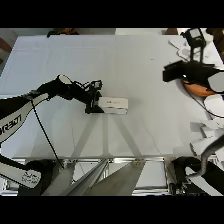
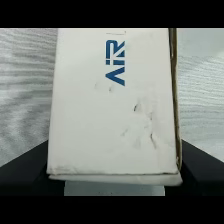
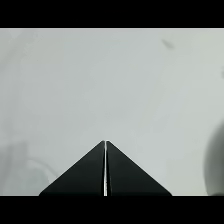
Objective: Fold the box and place the chain.
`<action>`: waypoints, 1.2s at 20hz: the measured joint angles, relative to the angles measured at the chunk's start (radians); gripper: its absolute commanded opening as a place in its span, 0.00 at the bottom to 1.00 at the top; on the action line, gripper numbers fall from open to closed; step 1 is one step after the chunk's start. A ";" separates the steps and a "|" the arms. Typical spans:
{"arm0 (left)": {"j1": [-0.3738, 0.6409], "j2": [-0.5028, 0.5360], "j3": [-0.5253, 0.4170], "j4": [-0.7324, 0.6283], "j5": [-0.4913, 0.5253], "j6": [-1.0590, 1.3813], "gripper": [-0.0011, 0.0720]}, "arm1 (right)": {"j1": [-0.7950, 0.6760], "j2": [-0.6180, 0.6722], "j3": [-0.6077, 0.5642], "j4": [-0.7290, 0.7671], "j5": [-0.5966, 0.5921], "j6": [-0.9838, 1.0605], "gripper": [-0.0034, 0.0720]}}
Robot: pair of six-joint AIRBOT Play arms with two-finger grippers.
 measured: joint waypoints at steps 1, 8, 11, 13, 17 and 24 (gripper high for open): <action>0.000 0.000 0.000 0.000 0.000 0.000 0.47 | -0.022 -0.005 0.000 -0.026 0.044 0.019 0.05; 0.000 0.000 0.000 0.000 0.000 0.000 0.47 | -0.085 -0.030 0.000 -0.099 0.192 0.071 0.05; 0.000 0.000 0.000 -0.004 -0.006 -0.008 0.47 | -0.090 -0.032 0.000 -0.103 0.204 0.075 0.05; 0.000 -0.001 0.000 -0.005 -0.030 -0.012 0.47 | -0.090 -0.033 0.000 -0.102 0.209 0.076 0.05; 0.000 -0.001 0.000 -0.004 -0.061 -0.015 0.47 | -0.092 -0.033 0.000 -0.100 0.214 0.078 0.05; 0.000 -0.001 0.000 -0.015 -0.077 -0.016 0.42 | -0.092 -0.033 0.000 -0.100 0.215 0.078 0.05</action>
